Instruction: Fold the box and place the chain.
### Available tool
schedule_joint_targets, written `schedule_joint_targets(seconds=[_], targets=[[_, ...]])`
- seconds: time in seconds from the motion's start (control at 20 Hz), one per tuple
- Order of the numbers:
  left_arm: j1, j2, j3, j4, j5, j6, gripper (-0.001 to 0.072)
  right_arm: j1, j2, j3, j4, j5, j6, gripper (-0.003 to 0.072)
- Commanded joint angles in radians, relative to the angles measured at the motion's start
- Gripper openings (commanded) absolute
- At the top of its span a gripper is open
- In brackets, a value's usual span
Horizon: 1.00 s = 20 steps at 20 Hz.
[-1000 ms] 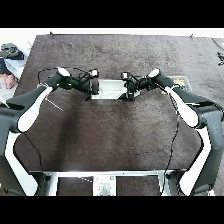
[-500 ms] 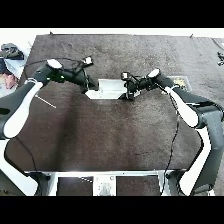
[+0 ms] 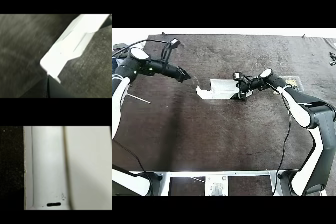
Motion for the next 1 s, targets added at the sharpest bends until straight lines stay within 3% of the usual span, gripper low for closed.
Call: schedule_joint_targets(seconds=[0.0,0.2,0.55,0.95], targets=[[0.031,-0.009,-0.003,0.075,0.001,-0.245,0.0011,0.001,-0.001,0.000,0.000,0.000,0.000,0.0269],[0.028,-0.064,-0.042,0.059,0.048,-0.332,0.0011,0.001,-0.001,0.000,0.000,0.000,0.000,0.0269],[0.026,-0.209,-0.044,-0.083,0.043,-0.346,0.0011,0.001,-0.001,0.000,0.000,0.000,0.000,0.0269],[-0.066,-0.299,-0.048,-0.209,0.074,-0.306,0.0012,0.001,-0.001,0.000,0.000,0.000,0.000,0.0269]])
